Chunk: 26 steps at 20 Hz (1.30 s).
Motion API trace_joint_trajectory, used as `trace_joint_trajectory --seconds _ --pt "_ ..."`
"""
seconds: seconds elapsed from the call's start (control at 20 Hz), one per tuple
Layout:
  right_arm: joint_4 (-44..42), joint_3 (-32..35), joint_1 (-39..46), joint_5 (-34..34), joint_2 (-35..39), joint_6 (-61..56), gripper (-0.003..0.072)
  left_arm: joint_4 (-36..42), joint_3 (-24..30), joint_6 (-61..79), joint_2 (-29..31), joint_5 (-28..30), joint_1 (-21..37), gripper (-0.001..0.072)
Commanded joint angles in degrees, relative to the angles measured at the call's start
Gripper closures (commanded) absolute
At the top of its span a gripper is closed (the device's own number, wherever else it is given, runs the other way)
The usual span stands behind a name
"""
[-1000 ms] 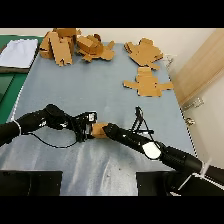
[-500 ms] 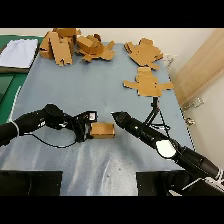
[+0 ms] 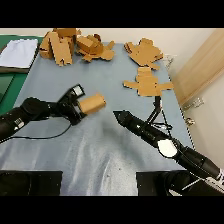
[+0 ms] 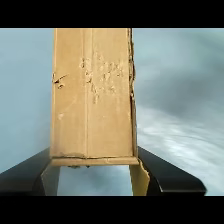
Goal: Fold the box.
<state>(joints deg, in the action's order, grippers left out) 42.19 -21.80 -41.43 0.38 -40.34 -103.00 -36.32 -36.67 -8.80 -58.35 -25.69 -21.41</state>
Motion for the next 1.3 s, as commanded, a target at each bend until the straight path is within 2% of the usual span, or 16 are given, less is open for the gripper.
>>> trace_joint_trajectory --seconds 0.0,0.2,0.35,0.45,0.75,0.95,1.0,1.05,1.25 --pt "0.1 0.0 0.1 0.2 0.1 0.0 0.0683 -10.2 0.0 -17.4 2.7 8.1 8.9 0.0301" --pt "0.5 0.0 0.1 0.2 0.1 0.0 0.0683 -10.7 0.0 -17.7 2.3 9.9 23.7 0.0301" --pt "0.5 0.0 0.1 1.0 0.0 0.0 0.0683 -10.7 -0.1 -17.6 -0.3 11.5 31.4 0.0301" --pt "0.5 0.0 0.1 2.1 0.0 0.0 0.0683 -10.7 -0.1 -17.6 -2.9 11.2 33.2 0.0301" --pt "0.5 0.0 0.1 2.6 0.0 0.0 0.0683 -10.6 -1.3 -17.6 -10.6 16.0 33.2 0.0301" --pt "0.5 0.0 0.1 2.7 0.0 0.0 0.0683 -10.6 -3.5 -17.7 -13.9 16.2 33.2 0.03" --pt "0.5 0.0 0.1 2.7 0.0 0.0 0.0683 -10.6 -3.8 -17.7 -14.1 16.2 33.2 0.0212" --pt "0.5 0.0 0.1 2.7 0.0 0.0 0.0683 -10.6 -4.2 -17.8 -14.2 16.4 33.3 0.0022" --pt "0.5 0.0 0.1 2.7 0.0 0.0 0.0682 -9.9 -4.9 -17.9 -14.0 16.3 34.6 0.0018"
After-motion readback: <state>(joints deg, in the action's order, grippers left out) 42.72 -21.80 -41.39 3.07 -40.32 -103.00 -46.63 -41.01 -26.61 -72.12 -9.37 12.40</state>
